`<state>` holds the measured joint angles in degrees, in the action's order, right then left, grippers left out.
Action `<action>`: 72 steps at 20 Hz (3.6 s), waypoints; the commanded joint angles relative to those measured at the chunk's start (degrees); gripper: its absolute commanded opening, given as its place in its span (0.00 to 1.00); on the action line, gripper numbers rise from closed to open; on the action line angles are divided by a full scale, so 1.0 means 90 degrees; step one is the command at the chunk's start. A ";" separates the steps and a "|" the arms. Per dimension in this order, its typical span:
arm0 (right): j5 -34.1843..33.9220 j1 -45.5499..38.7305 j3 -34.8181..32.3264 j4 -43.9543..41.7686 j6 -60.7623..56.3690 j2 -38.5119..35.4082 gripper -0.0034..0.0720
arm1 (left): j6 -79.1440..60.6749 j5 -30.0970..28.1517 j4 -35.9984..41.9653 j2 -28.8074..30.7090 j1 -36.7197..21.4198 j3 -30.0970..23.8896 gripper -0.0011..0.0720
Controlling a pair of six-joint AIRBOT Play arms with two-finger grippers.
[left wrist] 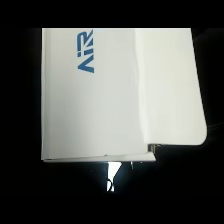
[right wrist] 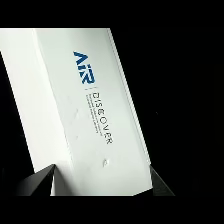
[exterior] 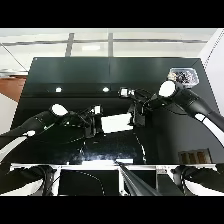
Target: Fold the box and place the chain.
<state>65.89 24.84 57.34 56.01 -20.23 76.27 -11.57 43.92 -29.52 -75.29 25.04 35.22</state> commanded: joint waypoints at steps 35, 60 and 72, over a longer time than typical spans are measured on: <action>-0.0104 0.0342 0.0002 0.0180 0.0566 0.0119 0.66 | 0.0000 0.0000 -0.0002 -0.0002 -0.0002 0.0000 0.65; 0.0100 0.0338 0.0053 0.0134 0.0338 -0.0073 0.30 | -0.0002 -0.0002 -0.0002 -0.0002 -0.0002 0.0000 0.65; 0.0104 0.0335 0.0053 0.0141 0.0316 -0.0097 0.30 | 0.0000 0.0000 -0.0002 -0.0002 -0.0002 0.0000 0.65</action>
<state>66.67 27.86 57.78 57.28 -17.34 75.44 -11.57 43.92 -29.52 -75.31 25.04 35.20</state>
